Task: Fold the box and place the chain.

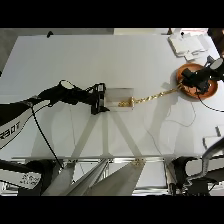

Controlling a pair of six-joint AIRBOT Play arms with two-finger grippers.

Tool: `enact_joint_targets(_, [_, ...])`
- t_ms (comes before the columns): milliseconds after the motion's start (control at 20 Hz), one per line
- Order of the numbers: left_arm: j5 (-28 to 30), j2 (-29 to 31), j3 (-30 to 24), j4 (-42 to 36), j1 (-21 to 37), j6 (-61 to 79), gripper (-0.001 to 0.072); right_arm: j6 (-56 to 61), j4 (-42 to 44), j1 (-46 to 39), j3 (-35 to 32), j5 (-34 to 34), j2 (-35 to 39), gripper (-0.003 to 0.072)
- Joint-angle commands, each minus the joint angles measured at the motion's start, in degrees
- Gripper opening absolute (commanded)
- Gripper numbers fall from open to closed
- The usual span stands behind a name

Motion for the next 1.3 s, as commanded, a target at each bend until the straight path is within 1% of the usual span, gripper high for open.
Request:
enact_joint_targets(0, [0.02,0.02,0.04,0.0,0.0,0.02,0.0172,-6.27,1.46,-0.04,0.15,-0.28,4.98,0.0006])
enact_joint_targets(100, [0.0,0.02,0.04,0.0,0.0,0.02,0.0172,-8.17,1.4,-0.04,0.15,0.13,9.14,0.0006])
enact_joint_targets(200, [0.02,0.02,0.04,0.0,0.0,0.02,0.0172,-10.73,1.4,-0.04,0.15,2.49,13.25,0.0005])
enact_joint_targets(350, [0.02,0.02,0.04,0.0,0.0,0.02,0.0172,-16.02,1.36,-0.04,0.15,9.57,18.43,0.0005])
enact_joint_targets(600, [0.02,0.02,0.04,0.0,0.0,0.02,0.0172,-22.8,1.36,-0.04,0.13,22.97,23.41,0.0004])
enact_joint_targets(750, [0.02,0.02,0.07,0.02,0.0,0.02,0.0172,-22.75,2.12,1.57,0.09,25.44,25.4,0.0003])
enact_joint_targets(900, [0.02,0.02,0.04,0.0,0.0,0.02,0.0172,-22.75,1.57,8.39,0.07,26.43,25.99,0.0003])
enact_joint_targets(1050, [0.02,0.02,0.04,0.0,0.0,0.02,0.0172,-22.71,-3.65,19.58,-0.09,26.34,25.99,0.0003])
enact_joint_targets(1150, [0.02,0.02,0.04,0.0,0.0,0.02,0.0172,-22.49,-5.44,26.08,-0.09,24.94,25.97,0.0003])
enact_joint_targets(1250, [0.02,0.02,0.04,0.0,0.0,0.02,0.0172,-21.38,-5.42,30.95,-0.09,21.86,25.97,0.0003])
